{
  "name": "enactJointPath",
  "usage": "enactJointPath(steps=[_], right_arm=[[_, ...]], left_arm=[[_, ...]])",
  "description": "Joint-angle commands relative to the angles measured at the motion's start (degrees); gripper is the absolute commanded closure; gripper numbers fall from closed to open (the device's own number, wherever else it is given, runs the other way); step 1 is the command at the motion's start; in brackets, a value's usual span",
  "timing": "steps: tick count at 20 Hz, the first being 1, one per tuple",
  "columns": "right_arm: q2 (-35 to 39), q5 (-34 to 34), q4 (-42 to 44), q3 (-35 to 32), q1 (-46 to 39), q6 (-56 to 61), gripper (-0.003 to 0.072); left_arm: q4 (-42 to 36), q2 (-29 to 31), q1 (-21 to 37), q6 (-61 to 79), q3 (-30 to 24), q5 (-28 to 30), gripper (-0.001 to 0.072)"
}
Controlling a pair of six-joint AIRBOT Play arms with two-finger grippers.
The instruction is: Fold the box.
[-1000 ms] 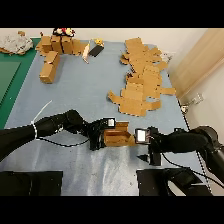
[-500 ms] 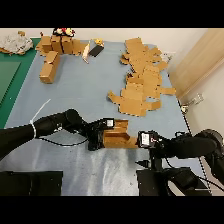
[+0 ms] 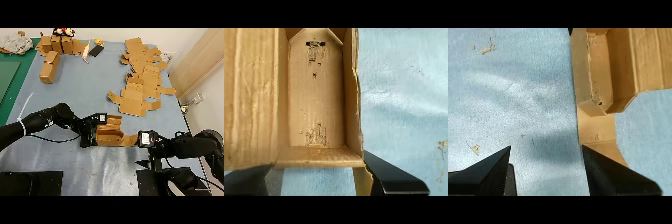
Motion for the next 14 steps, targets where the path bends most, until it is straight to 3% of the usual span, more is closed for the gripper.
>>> enactJointPath(steps=[1,10,14], right_arm=[[0.1,0.1,0.2,0.0,0.1,0.0,-0.0017],[0.1,0.1,0.2,0.0,0.1,0.0,-0.0017],[0.1,0.4,0.2,0.0,0.1,0.0,-0.0017]], left_arm=[[3.0,0.2,0.6,-0.9,-0.4,1.6,0.0181],[4.0,-0.8,0.6,-0.9,-0.9,3.1,0.0181],[4.1,-0.8,0.5,-0.8,-1.1,6.9,0.0181]])
